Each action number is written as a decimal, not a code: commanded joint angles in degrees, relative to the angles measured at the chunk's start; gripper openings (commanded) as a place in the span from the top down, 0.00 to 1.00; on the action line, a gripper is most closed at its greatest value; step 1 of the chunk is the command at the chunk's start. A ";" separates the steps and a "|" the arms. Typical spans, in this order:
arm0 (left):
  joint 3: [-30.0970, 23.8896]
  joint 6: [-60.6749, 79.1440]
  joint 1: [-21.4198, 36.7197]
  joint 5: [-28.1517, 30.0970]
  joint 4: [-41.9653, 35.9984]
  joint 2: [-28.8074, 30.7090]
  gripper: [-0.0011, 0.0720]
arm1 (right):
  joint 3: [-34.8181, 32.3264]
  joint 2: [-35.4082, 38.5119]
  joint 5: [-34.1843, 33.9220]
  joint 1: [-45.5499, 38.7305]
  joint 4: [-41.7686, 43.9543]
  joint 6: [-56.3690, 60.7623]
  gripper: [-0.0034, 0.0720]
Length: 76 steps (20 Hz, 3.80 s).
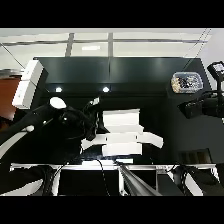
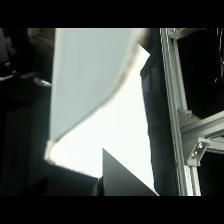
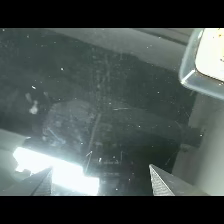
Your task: Fold the box and place the chain.
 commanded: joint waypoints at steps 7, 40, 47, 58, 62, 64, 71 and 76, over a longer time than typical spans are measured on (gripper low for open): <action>-7.45 11.06 -2.58 18.40 -1.31 2.71 0.95 | -1.92 -0.26 5.22 0.02 11.43 -14.64 0.02; -7.34 3.32 -6.34 24.33 11.50 1.92 0.95 | -29.77 -6.12 -18.01 34.95 21.88 -49.13 0.03; -7.34 3.34 -6.34 24.33 11.52 1.92 0.95 | -29.68 -9.73 -22.43 41.13 23.56 -52.15 0.03; -7.34 3.34 -6.34 24.33 11.52 1.92 0.95 | -29.66 -9.73 -29.73 41.68 27.02 -52.13 0.03; -7.34 3.34 -6.34 24.33 11.52 1.92 0.95 | -29.20 -9.70 -29.86 41.68 30.86 -51.93 0.03; -7.34 3.34 -6.34 24.33 11.52 1.92 0.95 | -27.65 -9.70 -29.83 41.64 28.76 -49.90 0.03; -7.34 3.34 -6.34 23.82 11.52 1.92 0.95 | -23.28 -9.70 -31.10 39.30 25.16 -45.70 0.02; -7.34 3.34 -6.34 23.80 11.52 1.92 0.95 | -23.28 -10.91 -29.97 37.79 29.11 -47.10 0.02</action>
